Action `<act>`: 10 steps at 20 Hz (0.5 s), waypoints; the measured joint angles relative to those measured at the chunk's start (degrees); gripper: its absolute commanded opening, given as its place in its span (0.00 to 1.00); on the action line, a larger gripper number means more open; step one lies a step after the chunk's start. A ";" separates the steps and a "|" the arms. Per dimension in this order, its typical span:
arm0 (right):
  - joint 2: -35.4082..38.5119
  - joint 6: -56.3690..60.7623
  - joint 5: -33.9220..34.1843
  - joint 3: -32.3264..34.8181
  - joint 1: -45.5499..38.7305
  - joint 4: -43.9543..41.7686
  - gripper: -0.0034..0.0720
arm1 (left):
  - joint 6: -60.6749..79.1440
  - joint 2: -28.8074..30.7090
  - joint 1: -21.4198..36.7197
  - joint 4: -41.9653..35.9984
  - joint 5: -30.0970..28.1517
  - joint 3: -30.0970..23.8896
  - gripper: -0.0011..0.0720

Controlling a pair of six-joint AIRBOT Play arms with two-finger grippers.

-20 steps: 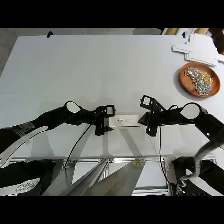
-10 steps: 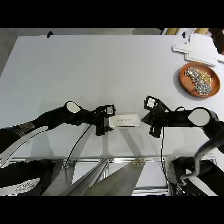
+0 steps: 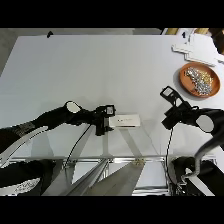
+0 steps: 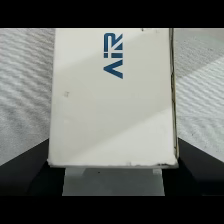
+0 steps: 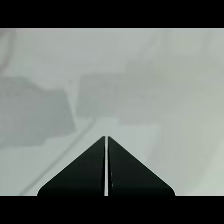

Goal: Fold the box and place the chain.

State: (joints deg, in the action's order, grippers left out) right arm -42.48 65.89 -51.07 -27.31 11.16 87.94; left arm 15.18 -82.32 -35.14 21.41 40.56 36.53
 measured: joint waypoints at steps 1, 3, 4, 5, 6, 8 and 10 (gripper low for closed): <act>-1.03 2.56 -0.24 0.00 -1.46 1.03 0.07 | 0.02 0.00 0.00 0.02 -0.02 0.00 0.36; -2.71 6.84 -0.72 0.00 -3.87 2.14 0.07 | 0.02 0.00 0.00 0.02 -0.02 0.00 0.36; -3.26 8.92 -0.90 0.00 -4.70 2.10 0.07 | 0.02 0.00 0.00 0.00 -0.02 0.00 0.36; -3.63 10.43 -1.09 0.00 -5.27 2.10 0.07 | 0.02 0.00 0.00 0.02 0.00 0.00 0.36; -3.91 11.61 -1.16 0.00 -5.70 2.14 0.07 | 0.02 0.00 0.00 0.02 -0.02 0.00 0.36; -4.26 13.25 -1.36 0.00 -6.19 2.16 0.07 | 0.02 0.00 0.00 0.02 0.00 0.00 0.36; -4.44 14.05 -1.51 0.00 -6.47 2.14 0.07 | 0.00 0.00 0.00 0.02 0.00 0.00 0.36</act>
State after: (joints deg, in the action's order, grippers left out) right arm -46.92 79.94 -52.58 -27.31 4.69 90.08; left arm 15.18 -82.32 -35.14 21.43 40.56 36.53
